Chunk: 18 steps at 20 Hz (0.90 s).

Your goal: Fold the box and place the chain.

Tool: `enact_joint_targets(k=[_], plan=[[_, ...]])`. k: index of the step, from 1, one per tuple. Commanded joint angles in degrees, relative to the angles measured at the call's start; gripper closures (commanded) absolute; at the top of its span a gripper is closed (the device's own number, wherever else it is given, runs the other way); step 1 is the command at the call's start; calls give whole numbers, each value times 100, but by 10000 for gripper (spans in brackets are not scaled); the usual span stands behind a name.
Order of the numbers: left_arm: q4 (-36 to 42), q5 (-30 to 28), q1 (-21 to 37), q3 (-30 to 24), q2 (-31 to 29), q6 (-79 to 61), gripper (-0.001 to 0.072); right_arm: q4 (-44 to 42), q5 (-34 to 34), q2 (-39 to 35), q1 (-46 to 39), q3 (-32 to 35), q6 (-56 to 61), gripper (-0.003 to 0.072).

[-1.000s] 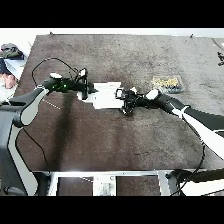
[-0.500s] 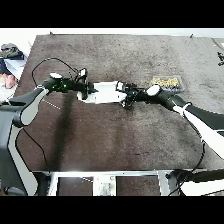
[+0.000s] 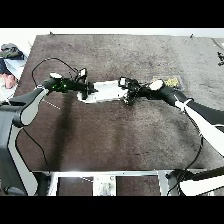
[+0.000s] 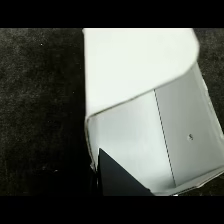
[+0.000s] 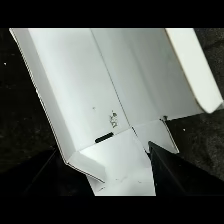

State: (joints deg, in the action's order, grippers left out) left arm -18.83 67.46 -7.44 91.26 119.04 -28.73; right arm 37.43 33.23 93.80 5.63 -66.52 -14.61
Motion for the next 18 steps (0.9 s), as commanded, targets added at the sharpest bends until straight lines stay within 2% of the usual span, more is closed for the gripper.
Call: enact_joint_targets(k=[1,10,18], plan=[[-2,4,4,-2,-4,0,696,-15,529,186,-166,-396,-103,91],[0,4,4,-2,-4,0,696,9,1091,597,-326,-1056,-129,90],[-2,7,4,-2,-4,0,696,31,2144,1252,-546,-1950,-125,84]])
